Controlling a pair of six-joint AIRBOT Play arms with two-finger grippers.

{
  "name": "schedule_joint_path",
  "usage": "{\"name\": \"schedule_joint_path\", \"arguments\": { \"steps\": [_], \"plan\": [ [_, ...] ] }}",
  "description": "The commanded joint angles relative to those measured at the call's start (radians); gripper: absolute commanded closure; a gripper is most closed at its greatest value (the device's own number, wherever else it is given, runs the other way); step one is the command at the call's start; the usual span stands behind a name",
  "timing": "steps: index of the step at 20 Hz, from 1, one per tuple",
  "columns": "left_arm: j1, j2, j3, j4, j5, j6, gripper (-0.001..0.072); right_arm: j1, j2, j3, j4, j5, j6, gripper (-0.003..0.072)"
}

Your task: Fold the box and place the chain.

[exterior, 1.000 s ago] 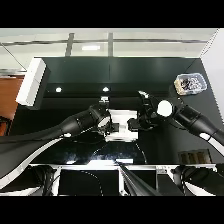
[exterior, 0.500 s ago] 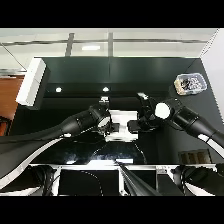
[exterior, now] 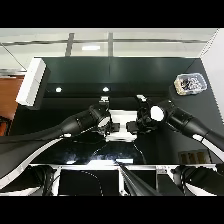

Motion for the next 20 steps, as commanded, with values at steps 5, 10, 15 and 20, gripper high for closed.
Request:
{"name": "schedule_joint_path", "arguments": {
  "steps": [5,10,15,20],
  "plan": [
    [0.000,0.000,0.000,0.000,0.000,0.000,0.0684,0.052,-0.040,0.001,-0.058,-0.015,0.118,0.0318],
    [0.000,0.000,0.000,0.000,0.000,0.000,0.0684,0.064,-0.051,0.028,-0.137,-0.013,0.246,0.0383],
    [0.000,0.000,0.000,0.000,0.000,0.000,0.0684,0.084,-0.082,0.037,-0.131,0.002,0.294,0.0412],
    [0.000,0.000,0.000,0.000,0.000,0.000,0.0684,0.084,-0.089,0.040,-0.136,0.022,0.294,0.0443]
  ]
}}
